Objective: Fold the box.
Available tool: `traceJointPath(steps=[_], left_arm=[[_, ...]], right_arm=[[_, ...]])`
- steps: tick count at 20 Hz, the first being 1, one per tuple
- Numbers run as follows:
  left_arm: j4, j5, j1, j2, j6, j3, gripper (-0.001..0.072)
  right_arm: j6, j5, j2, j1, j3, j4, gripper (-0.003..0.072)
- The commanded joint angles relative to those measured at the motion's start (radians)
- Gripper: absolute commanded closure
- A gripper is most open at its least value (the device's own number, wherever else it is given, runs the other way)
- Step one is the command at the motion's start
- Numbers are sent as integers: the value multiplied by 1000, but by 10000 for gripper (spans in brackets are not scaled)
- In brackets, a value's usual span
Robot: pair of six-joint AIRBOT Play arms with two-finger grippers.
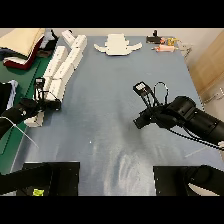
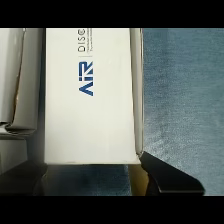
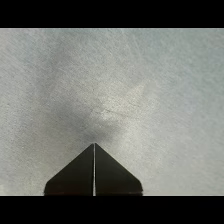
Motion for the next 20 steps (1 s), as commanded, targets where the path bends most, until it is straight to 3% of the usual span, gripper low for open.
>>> traceJointPath(steps=[1,2,3,4,11,15,20], left_arm=[[-2,-1,1,0,0,1,238],[-2,-2,1,0,-1,1,237],[-2,-4,1,0,-1,1,169],[-2,-10,1,0,-1,1,14],[3,-37,8,44,-1,1,14],[8,-192,43,192,-1,2,14],[58,-389,40,457,-24,2,15]], right_arm=[[0,0,0,0,1,0,680],[0,0,0,0,1,0,680],[0,0,0,0,1,0,680],[0,0,0,0,1,0,680],[0,0,0,0,1,0,679],[0,0,0,0,1,0,680],[0,0,0,0,1,0,680]])
